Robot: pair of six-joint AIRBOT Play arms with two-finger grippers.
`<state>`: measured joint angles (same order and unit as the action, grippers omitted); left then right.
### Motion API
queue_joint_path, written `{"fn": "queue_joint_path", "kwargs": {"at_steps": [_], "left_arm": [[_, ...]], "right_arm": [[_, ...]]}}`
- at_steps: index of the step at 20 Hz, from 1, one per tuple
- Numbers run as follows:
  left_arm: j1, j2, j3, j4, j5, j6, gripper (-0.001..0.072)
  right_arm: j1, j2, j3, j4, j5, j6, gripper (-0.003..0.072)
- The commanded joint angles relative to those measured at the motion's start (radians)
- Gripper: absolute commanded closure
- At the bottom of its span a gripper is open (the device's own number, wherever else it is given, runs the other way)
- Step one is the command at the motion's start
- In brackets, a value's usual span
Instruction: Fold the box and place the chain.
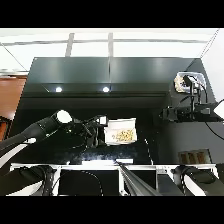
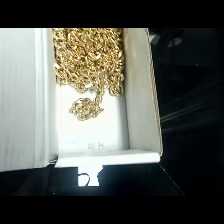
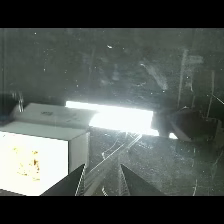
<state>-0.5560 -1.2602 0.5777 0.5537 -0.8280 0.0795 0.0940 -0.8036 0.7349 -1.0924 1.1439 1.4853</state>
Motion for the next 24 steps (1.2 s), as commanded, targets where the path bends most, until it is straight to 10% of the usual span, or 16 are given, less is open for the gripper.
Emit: {"fn": "queue_joint_path", "kwargs": {"at_steps": [1, 7, 9, 12, 13, 14, 17, 21, 24], "left_arm": [[-0.003, 0.000, 0.000, -0.016, 0.048, -0.009, -0.0008], [-0.003, 0.000, 0.000, -0.016, 0.058, 0.055, 0.0021], [-0.003, 0.000, 0.000, -0.016, 0.058, 0.055, 0.0247], [-0.003, 0.000, 0.000, -0.016, 0.058, 0.055, 0.0317], [-0.003, 0.000, 0.000, -0.016, 0.058, 0.055, 0.0318], [-0.003, 0.000, 0.000, -0.016, 0.058, 0.055, 0.0317], [-0.003, 0.000, 0.000, -0.016, 0.058, 0.055, 0.0317], [-0.003, 0.000, 0.000, -0.016, 0.058, 0.055, 0.0317], [-0.003, 0.000, 0.000, -0.016, 0.058, 0.055, 0.0317]], "right_arm": [[0.000, 0.001, -0.001, 0.000, 0.000, 0.000, 0.0409], [0.000, 0.001, -0.001, 0.000, -0.008, 0.000, 0.0409], [0.000, 0.001, -0.001, 0.000, -0.019, 0.000, 0.0409], [0.026, -0.001, -0.013, 0.019, -0.081, 0.000, 0.0407], [0.050, -0.007, -0.013, 0.034, -0.115, 0.000, 0.0345], [0.077, -0.017, -0.013, 0.050, -0.154, -0.002, 0.0027], [0.164, -0.092, -0.013, 0.132, -0.283, -0.092, -0.0005], [0.265, -0.214, -0.013, 0.247, -0.373, -0.524, 0.0000], [0.307, -0.207, -0.002, 0.248, -0.220, -1.003, 0.0000]]}}
